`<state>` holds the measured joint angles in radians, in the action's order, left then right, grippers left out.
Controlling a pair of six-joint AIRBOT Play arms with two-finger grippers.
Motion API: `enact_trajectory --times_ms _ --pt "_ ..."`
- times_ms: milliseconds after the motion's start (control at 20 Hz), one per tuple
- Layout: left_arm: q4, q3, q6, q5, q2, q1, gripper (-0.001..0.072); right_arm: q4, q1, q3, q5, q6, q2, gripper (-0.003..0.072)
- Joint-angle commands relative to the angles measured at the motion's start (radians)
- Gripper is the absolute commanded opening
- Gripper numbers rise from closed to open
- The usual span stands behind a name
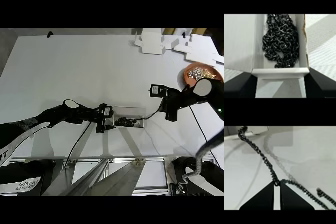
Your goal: Fold the box and place the chain.
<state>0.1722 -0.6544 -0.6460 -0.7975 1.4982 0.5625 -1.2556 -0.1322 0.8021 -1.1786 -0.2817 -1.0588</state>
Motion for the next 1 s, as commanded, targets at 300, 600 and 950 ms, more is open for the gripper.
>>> enact_trajectory --times_ms 300,600,950 --pt "0.0 0.0 0.0 0.0 0.0 0.0 0.0136 0.143 -0.002 0.001 -0.016 0.028 0.154 0.0022" --pt "0.0 0.0 0.0 0.0 0.0 0.0 0.0136 0.158 -0.101 0.001 -0.037 0.028 0.243 0.0022" --pt "0.0 0.0 0.0 0.0 0.0 0.0 0.0136 0.166 -0.214 0.001 -0.045 0.028 0.306 0.0022"
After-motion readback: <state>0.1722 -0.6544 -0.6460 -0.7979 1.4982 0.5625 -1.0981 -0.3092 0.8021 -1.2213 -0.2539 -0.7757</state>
